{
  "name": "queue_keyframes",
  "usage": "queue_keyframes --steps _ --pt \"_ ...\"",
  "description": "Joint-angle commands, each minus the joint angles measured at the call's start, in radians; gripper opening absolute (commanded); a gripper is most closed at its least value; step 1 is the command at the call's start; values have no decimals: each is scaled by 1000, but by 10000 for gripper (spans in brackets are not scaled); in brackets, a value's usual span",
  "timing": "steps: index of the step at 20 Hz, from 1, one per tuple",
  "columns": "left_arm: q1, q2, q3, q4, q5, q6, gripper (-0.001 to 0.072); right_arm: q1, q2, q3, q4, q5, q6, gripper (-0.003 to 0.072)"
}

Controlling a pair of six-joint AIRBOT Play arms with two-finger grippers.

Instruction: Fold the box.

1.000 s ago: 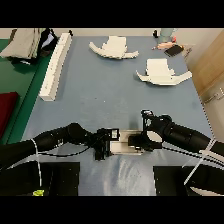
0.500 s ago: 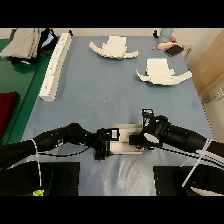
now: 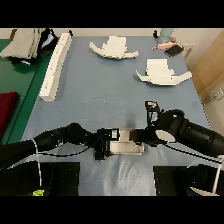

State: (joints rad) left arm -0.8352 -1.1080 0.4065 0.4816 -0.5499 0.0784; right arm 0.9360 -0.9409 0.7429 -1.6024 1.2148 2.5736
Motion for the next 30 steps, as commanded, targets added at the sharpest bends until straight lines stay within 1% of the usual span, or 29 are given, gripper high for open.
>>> queue_keyframes --steps 1,2,4,5,7,9,11,13,15,17,18,19,20,21,24,26,28,30 --pt "0 -1 1 0 0 0 471 0 114 18 1 55 -9 19" --pt "0 -1 1 0 0 0 471 0 148 18 -23 103 -10 -1" --pt "0 -1 1 0 0 0 471 -37 192 16 -72 198 -45 -1" --pt "0 -1 1 0 0 0 471 -69 204 10 -87 218 -82 -2" --pt "0 -1 1 0 0 0 471 -180 210 -5 -93 198 -194 -2" --pt "0 -1 1 0 0 0 472 -348 184 -11 -20 120 -376 -2" --pt "0 -1 1 0 0 0 471 -554 121 -11 171 32 -617 -2" --pt "0 -1 1 0 0 0 471 -724 30 -10 438 -7 -842 -1" --pt "0 -1 1 0 0 0 471 -856 -89 -4 735 17 -1062 -2" --pt "0 -1 1 0 0 0 471 -909 -197 5 973 73 -1207 -1" --pt "0 -1 1 0 0 0 471 -911 -249 10 1074 108 -1266 -1" --pt "0 -1 1 0 0 0 471 -901 -289 10 1145 141 -1304 0" --pt "0 -1 1 0 0 0 471 -883 -320 10 1186 172 -1336 0" --pt "0 -1 1 0 0 0 471 -855 -334 10 1188 185 -1349 0" --pt "0 -1 1 -1 0 0 471 -755 -329 9 1110 203 -1376 0" --pt "0 -1 1 0 0 0 471 -672 -306 5 1017 204 -1401 0" --pt "0 -1 1 0 0 0 471 -586 -269 -11 917 180 -1405 0" --pt "0 -1 1 -1 0 0 471 -507 -224 -40 858 127 -1405 0"
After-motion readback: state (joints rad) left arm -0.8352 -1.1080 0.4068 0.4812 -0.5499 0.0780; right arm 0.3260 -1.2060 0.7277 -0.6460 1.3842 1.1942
